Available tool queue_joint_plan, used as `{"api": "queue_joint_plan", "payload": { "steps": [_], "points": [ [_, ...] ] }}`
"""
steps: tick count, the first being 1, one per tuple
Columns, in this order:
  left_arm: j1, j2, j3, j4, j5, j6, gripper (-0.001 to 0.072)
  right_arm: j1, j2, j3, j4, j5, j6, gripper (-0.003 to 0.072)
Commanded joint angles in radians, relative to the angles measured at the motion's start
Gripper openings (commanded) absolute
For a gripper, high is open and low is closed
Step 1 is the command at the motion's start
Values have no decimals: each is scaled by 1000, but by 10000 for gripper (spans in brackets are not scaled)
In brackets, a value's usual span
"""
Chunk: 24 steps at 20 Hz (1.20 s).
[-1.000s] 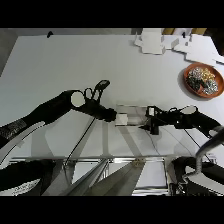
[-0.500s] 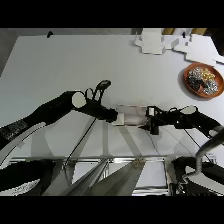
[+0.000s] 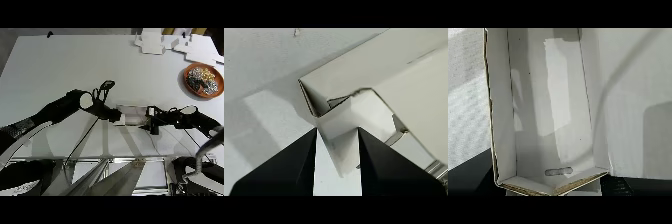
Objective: Fold the box and place the chain.
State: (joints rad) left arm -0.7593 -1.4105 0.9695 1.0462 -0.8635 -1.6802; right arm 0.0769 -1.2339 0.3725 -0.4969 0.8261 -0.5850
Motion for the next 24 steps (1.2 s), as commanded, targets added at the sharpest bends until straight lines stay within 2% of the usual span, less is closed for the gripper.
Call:
{"api": "queue_joint_plan", "payload": {
  "steps": [1,5,6,8,12,16,22,24],
  "points": [
    [-27,-19,35,64,-31,-98,293,1,0,0,0,0,0,472],
    [-52,-45,79,140,-66,-220,287,1,0,0,0,0,0,472],
    [-58,-51,87,175,-68,-267,254,1,0,0,0,0,0,472],
    [-72,-74,118,218,-100,-375,253,1,0,0,0,0,0,472],
    [-114,-154,229,297,-224,-448,253,1,0,0,0,0,0,472],
    [-141,-204,291,333,-270,-519,253,1,0,0,0,0,0,472],
    [-167,-285,412,396,-398,-565,253,1,0,0,0,0,0,472],
    [-178,-303,431,410,-398,-591,251,1,0,0,0,0,0,472]
  ]
}}
